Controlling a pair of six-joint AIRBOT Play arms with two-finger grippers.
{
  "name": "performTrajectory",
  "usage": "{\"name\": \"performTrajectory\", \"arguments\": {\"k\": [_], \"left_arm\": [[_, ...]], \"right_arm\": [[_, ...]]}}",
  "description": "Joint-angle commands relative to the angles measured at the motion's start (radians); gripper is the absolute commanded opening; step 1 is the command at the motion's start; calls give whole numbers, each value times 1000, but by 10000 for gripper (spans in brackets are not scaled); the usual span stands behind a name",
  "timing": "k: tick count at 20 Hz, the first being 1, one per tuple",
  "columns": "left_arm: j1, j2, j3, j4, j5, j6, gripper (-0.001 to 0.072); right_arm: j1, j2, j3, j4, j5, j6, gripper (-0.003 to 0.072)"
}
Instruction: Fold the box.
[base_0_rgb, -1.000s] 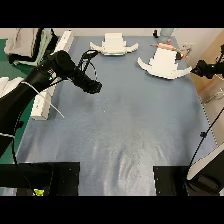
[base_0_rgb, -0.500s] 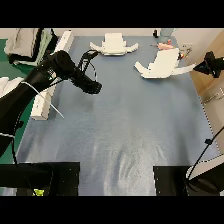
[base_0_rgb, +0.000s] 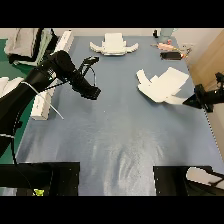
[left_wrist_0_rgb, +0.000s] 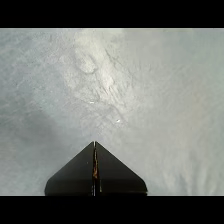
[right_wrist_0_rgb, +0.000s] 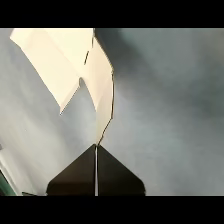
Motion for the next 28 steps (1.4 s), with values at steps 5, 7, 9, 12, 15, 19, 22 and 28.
{"name": "performTrajectory", "arguments": {"k": [5,7,9,12,15,19,22,28], "left_arm": [[0,0,1,0,-34,1,14],[0,0,1,0,-32,2,14],[0,0,1,0,-29,2,14],[0,0,1,0,-21,1,14],[0,0,1,0,3,1,14],[0,0,1,1,15,2,14],[0,0,1,1,14,1,14],[0,0,1,0,11,1,14]], "right_arm": [[0,233,-316,-109,-149,95,379],[0,231,-322,-141,-167,104,379],[-1,230,-322,-163,-166,125,380],[0,229,-347,-126,-184,157,379],[0,224,-388,-1,-302,156,379],[24,152,-407,111,-372,144,379],[68,105,-407,145,-476,137,373],[104,52,-399,211,-519,39,6]]}}
